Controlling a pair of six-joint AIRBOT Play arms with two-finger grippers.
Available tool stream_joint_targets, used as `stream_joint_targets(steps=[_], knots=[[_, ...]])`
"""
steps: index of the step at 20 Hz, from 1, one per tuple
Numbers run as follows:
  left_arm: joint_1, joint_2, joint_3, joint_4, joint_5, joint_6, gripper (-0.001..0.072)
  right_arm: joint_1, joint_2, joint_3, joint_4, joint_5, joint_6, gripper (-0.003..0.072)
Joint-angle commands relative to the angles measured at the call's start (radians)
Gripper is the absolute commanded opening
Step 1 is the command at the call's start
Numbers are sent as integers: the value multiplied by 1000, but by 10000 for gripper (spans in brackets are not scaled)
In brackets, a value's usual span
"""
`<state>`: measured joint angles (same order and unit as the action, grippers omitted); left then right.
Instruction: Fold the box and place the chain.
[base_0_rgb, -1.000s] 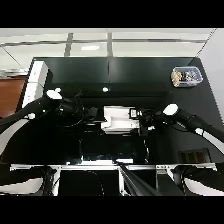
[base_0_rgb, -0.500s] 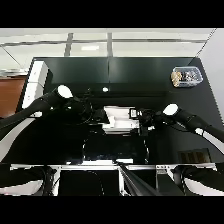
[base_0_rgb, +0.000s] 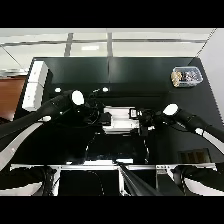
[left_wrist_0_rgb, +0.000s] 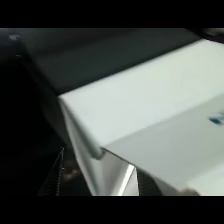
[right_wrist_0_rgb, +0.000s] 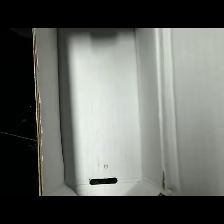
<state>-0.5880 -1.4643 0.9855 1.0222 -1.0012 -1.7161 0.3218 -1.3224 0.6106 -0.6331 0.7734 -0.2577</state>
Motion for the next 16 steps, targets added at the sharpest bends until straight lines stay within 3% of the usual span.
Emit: stream_joint_targets(steps=[1, 4, 6, 10, 16], knots=[[-61, -3, 32, 203, 28, -199, 503, 0, 0, 0, 0, 0, 0, 432], [-125, -24, 112, 341, -9, -291, 482, 0, 0, 0, 0, 0, 0, 432], [-155, -51, 154, 369, -55, -317, 390, 0, 0, 0, 0, 0, 0, 432], [-184, -80, 164, 382, -80, -449, 271, 0, 0, 0, 0, 0, 0, 432], [-228, -100, 186, 500, -154, -549, 270, 0, 0, 0, 0, 0, 0, 432]])
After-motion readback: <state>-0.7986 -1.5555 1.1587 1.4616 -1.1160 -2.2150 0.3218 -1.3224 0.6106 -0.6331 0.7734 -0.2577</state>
